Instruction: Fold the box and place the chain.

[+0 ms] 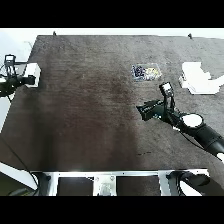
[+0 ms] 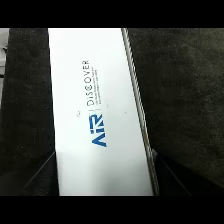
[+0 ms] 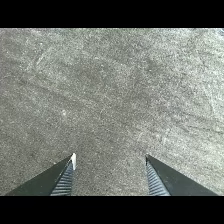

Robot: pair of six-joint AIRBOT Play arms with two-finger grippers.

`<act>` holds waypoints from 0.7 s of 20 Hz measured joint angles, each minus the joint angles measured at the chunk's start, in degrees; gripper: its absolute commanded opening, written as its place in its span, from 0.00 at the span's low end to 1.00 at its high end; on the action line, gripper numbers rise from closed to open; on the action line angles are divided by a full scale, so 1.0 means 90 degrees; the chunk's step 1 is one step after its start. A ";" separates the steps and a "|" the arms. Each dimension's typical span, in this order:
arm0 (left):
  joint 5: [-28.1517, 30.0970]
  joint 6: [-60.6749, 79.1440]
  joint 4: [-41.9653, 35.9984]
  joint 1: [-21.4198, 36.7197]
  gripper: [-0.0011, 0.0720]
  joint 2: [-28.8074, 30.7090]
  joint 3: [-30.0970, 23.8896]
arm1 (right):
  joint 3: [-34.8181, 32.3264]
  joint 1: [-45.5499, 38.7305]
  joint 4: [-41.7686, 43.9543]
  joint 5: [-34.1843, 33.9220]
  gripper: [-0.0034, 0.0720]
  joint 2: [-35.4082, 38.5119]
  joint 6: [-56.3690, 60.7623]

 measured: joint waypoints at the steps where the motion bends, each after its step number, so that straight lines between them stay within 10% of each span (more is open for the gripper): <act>1: -0.0036 -0.0002 0.0022 0.0056 1.00 0.0044 0.0000 | 0.0000 0.0000 0.0000 0.0000 0.75 0.0000 0.0000; 8: -0.0629 -0.0015 0.0087 0.0561 0.96 0.0724 0.0017 | 0.0002 0.0000 0.0022 0.0002 0.78 0.0000 0.0000; 9: -0.0867 -0.0002 0.0085 0.0593 0.65 0.0891 0.0017 | 0.0005 0.0000 0.0034 0.0000 0.74 0.0012 0.0000; 10: -0.1154 0.0007 0.0066 0.0607 0.10 0.1083 0.0019 | 0.0010 0.0000 0.0056 0.0002 0.46 0.0039 0.0000; 12: -0.1921 0.0209 -0.0126 0.0631 0.04 0.1557 0.0019 | 0.0017 0.0000 0.0097 0.0005 0.06 0.0177 0.0002; 14: -0.2623 0.0546 -0.0673 0.0646 0.04 0.2159 -0.0070 | 0.0017 0.0000 0.0117 0.0002 0.06 0.0457 0.0005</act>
